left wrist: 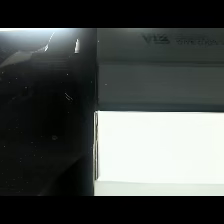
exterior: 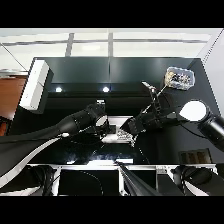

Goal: Fold the box and place the chain.

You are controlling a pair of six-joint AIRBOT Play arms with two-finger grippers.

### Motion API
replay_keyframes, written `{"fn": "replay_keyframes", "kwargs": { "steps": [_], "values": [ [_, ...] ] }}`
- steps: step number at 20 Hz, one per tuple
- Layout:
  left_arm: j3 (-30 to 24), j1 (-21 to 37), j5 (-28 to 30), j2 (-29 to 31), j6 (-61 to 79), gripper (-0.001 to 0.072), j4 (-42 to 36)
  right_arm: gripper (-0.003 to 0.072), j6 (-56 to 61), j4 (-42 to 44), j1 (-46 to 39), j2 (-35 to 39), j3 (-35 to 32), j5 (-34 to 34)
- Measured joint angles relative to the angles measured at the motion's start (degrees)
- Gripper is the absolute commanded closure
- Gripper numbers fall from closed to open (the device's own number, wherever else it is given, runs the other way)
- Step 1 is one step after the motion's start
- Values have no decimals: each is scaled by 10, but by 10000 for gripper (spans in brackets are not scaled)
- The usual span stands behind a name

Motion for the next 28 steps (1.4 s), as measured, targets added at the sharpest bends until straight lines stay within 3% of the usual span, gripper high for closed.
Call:
{"fn": "replay_keyframes", "kwargs": {
  "steps": [4, 7, 8, 11, 15, 23, 25, 26, 27, 28],
  "values": [
    [0, 0, 0, 0, 0, 675, 0, 207, 4, -28, -64, 5, 0, 20],
    [0, 0, 0, 0, 0, 675, 0, 193, 20, -105, -143, 7, 0, 15],
    [0, 0, 0, 0, 0, 675, 0, -28, 44, -148, -167, 5, 0, -7],
    [0, 0, 0, 0, 0, 675, 0, -22, 114, -264, -231, -18, 1, -100],
    [0, 0, 0, 0, 0, 675, 0, -22, 160, -289, -278, -115, 28, -205],
    [0, 0, 0, 0, 0, 675, 0, -10, 229, -261, -301, -354, 189, -254],
    [0, 0, 0, 0, 0, 676, 0, 131, 241, -249, -303, -386, 215, -254],
    [0, 0, 0, 0, 0, 676, 0, 314, 246, -245, -303, -396, 223, -254],
    [0, 0, 0, 0, 0, 675, 0, 547, 249, -242, -304, -404, 229, -251],
    [0, 0, 0, 0, 0, 675, 0, 650, 252, -240, -306, -409, 236, -244]
  ]
}}
